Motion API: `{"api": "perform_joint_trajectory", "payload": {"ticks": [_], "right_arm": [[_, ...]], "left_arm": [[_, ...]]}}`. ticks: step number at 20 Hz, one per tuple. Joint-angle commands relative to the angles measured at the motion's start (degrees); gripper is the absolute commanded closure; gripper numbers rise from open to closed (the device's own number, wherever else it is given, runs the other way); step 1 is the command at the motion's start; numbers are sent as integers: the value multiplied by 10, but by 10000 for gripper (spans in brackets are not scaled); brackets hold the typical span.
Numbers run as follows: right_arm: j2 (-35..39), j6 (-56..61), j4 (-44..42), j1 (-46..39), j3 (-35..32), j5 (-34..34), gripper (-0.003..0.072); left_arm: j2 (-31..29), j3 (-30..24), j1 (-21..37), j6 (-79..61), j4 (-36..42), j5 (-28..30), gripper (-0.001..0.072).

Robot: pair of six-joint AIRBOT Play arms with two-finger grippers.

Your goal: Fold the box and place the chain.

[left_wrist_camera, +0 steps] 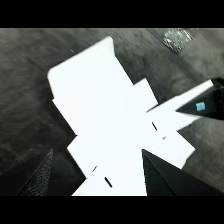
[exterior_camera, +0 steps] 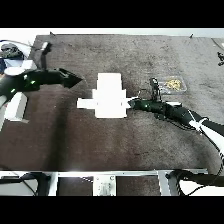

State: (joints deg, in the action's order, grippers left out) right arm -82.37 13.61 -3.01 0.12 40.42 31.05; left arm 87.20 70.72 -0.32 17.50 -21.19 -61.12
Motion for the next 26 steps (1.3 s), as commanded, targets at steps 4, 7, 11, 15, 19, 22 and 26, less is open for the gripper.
{"api": "perform_joint_trajectory", "payload": {"ticks": [4,7,11,15,19,22,26], "right_arm": [[0,-23,-1,0,1,0,711],[0,-24,-1,0,1,-2,711],[0,-25,-1,0,1,-5,711],[0,-25,-1,0,1,-4,710],[0,-25,-1,0,1,-4,710],[0,-25,-1,0,1,-3,710],[0,-25,-1,0,1,-3,710]], "left_arm": [[198,242,-60,160,-127,-110,109],[251,301,-64,192,-130,-120,110],[299,344,-64,200,-127,-152,110],[325,352,-67,195,-105,-160,110],[345,360,-87,190,-101,-167,110],[363,368,-92,200,-101,-177,110],[370,368,-92,190,-84,-201,182]]}}
